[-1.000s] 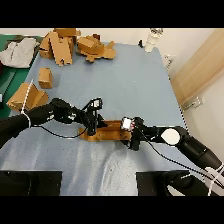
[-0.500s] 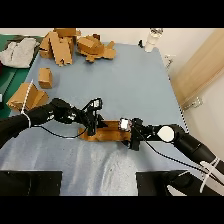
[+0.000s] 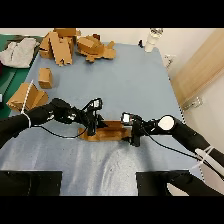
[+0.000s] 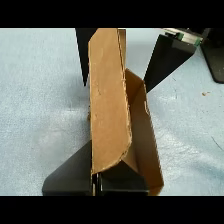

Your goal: Fold the box.

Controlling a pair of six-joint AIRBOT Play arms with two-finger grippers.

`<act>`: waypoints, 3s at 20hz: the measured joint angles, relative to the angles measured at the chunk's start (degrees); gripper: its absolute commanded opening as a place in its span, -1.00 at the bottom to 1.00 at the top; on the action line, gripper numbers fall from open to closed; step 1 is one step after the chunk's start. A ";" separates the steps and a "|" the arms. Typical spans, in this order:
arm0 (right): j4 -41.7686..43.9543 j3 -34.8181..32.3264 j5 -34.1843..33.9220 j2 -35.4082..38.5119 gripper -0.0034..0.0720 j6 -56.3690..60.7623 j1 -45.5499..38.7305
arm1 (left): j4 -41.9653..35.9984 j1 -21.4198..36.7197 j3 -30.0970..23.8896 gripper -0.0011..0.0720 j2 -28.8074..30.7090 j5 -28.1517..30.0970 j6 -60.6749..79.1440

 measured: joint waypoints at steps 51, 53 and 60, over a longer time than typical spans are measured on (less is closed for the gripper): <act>4.48 4.33 6.10 -12.66 0.68 -12.72 -1.38 | -0.13 -0.04 0.00 -0.93 0.00 0.07 0.04; 4.44 4.28 6.12 -12.66 0.67 -12.72 -1.38 | -0.11 -0.04 0.00 -0.93 0.00 0.07 0.04; 3.87 4.24 6.32 -12.68 0.67 -12.72 -1.36 | -0.35 0.02 0.00 -0.93 0.00 0.55 0.04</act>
